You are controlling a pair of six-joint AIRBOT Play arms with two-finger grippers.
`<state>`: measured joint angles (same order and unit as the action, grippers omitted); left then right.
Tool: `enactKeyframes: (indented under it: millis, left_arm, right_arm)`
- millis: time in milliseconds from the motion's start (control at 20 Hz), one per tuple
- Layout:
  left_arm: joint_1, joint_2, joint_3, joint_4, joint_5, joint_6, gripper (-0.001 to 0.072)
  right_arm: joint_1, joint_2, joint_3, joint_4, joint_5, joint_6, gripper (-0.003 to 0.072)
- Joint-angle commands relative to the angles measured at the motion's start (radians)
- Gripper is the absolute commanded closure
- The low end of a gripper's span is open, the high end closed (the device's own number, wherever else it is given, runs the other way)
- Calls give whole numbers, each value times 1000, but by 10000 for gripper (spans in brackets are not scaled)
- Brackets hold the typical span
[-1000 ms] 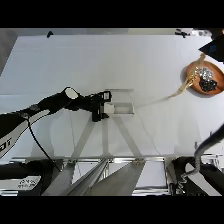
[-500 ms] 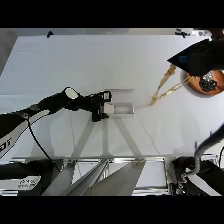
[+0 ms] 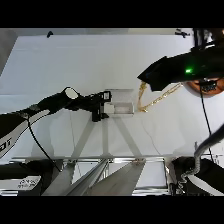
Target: Fold the box and place the chain.
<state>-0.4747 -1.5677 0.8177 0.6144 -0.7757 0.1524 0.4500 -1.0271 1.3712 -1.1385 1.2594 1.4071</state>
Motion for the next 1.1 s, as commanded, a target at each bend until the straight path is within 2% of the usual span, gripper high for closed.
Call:
enactKeyframes:
  millis: [0,250,450,700,850,900,1050]
  left_arm:
    - [0,0,1,0,0,0,201]
    - [0,0,1,0,1,0,201]
    - [0,0,1,0,0,0,201]
    - [0,0,1,0,0,0,201]
    - [0,0,1,0,0,0,201]
    - [0,0,1,0,0,0,201]
    - [0,0,1,0,0,0,201]
  right_arm:
    - [25,-60,-87,-7,-79,2,675]
    - [93,-156,-135,-5,-123,-1,677]
    - [159,-240,-153,-6,-111,-1,677]
    - [180,-330,-163,-13,-105,0,675]
    - [180,-381,-163,-53,-141,24,669]
    - [180,-392,-163,-67,-151,35,635]
    - [180,-401,-163,-90,-177,34,389]
